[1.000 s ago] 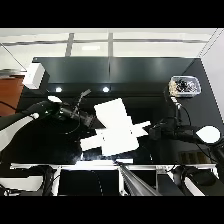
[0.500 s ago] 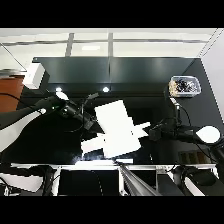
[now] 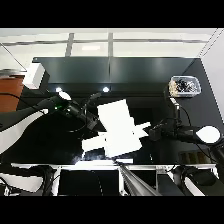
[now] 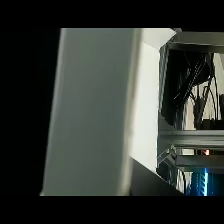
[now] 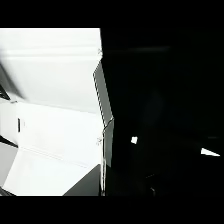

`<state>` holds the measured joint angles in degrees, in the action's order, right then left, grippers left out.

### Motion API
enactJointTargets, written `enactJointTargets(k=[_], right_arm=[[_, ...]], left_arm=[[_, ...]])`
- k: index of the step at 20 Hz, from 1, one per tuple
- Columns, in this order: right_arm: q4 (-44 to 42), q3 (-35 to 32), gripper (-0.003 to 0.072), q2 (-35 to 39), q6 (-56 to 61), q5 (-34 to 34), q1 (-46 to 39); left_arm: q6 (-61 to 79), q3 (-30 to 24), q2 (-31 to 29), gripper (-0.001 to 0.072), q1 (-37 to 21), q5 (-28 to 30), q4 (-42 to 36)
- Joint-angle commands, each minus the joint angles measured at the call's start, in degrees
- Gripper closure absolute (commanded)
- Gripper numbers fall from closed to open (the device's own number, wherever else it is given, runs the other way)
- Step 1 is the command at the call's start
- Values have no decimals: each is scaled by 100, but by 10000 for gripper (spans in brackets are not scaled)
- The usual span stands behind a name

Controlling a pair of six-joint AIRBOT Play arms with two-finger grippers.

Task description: Fold the box and place the chain.

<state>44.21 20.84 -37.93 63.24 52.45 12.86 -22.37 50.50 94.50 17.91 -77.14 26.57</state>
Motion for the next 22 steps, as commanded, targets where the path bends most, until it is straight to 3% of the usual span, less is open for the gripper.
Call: enactJointTargets(k=[1, 2, 4, 5, 9, 12, 14, 17, 20, 22], right_arm=[[90, -2, 659, 4, 0, 0, 2], [90, -2, 646, 4, 0, -11, 0], [249, 33, 55, 4, 33, -83, -9], [570, 146, -11, 4, 92, -11, -66], [2382, 1453, -10, 4, 190, 811, -938], [3204, 2153, -10, 7, 96, 1174, -1495], [3412, 2131, -10, 0, 28, 1495, -1648], [2752, 1864, -10, 0, -680, 1624, -1631], [1340, 1602, -10, -2, -1976, 1051, -1631], [879, 1451, -11, -2, -2533, 809, -1617]], left_arm=[[-11, 4, 4, 463, 4, 22, -153], [-13, 4, 4, 569, 4, -2, -149], [-7, 7, 4, 678, 0, -81, -142], [-7, 9, 2, 679, 0, -138, -109], [-7, 74, -289, 684, 138, 144, 479], [-44, 48, -1172, 686, 892, 1462, 2146], [-138, -125, -1965, 683, 1453, 2498, 2542], [66, -848, -2804, 679, 1685, 3755, 2076], [671, -1421, -2752, 676, 1659, 3849, 2175], [804, -1543, -2640, 676, 1661, 3803, 2352]])
